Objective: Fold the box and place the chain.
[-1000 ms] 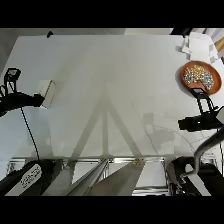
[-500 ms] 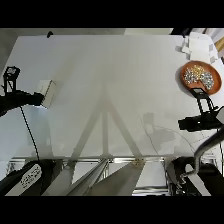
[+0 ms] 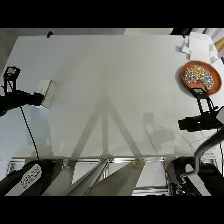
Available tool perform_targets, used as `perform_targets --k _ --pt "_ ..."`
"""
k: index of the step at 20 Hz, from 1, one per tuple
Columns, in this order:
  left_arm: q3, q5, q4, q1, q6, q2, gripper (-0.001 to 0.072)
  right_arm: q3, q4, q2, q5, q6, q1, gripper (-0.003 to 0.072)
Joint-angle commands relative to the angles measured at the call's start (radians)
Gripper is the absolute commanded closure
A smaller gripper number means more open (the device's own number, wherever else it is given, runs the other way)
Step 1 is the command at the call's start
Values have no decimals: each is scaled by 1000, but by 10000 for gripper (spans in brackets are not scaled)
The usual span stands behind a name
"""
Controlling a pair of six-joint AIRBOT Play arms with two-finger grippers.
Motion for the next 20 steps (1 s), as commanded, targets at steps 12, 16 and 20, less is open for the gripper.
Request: perform_targets --k 12,16,20 --pt "0 3 4 0 0 -1 18 1 0 0 0 0 0 676" --pt "0 -7 4 0 0 -1 18 1 0 0 0 0 0 676" --pt "0 3 3 -1 0 -1 18 1 0 0 0 0 -1 676"
